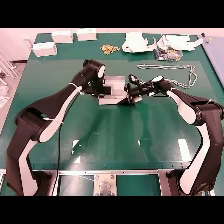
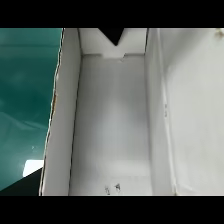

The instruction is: Fold the box and place the chain.

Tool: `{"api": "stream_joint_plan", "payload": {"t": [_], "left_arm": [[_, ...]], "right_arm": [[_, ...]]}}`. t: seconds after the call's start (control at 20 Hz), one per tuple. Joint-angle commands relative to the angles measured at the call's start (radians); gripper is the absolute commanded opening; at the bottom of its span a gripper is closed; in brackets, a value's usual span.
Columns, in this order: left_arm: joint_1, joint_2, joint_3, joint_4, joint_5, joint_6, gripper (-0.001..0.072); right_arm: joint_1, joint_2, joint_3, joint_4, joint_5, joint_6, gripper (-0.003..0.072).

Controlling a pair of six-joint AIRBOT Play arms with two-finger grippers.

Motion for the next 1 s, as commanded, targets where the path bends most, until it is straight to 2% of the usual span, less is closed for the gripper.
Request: {"api": "stream_joint_plan", "payload": {"t": [0.0,0.2,0.4,0.6,0.8,0.95], "left_arm": [[0.002,0.0,0.005,0.003,0.003,-0.004,0.0328],[0.004,0.0,0.006,-0.002,-0.001,-0.004,0.0329],[0.044,0.001,0.025,-0.084,-0.033,0.038,0.0329],[0.077,0.005,0.084,-0.119,-0.126,0.129,0.033],[0.129,0.068,0.082,-0.193,-0.159,0.258,0.033],[0.177,0.129,0.08,-0.304,-0.172,0.45,0.0329]], "right_arm": [[0.0,0.0,0.0,-0.001,0.006,0.002,0.0581],[0.0,0.0,0.0,-0.001,0.006,0.002,0.0582],[0.0,0.0,0.0,-0.001,0.006,0.002,0.0581],[0.0,0.0,0.0,-0.001,0.006,0.002,0.0581],[0.0,0.0,0.0,-0.001,0.006,0.002,0.0582],[0.0,0.0,0.0,-0.001,0.006,0.002,0.0581]]}}
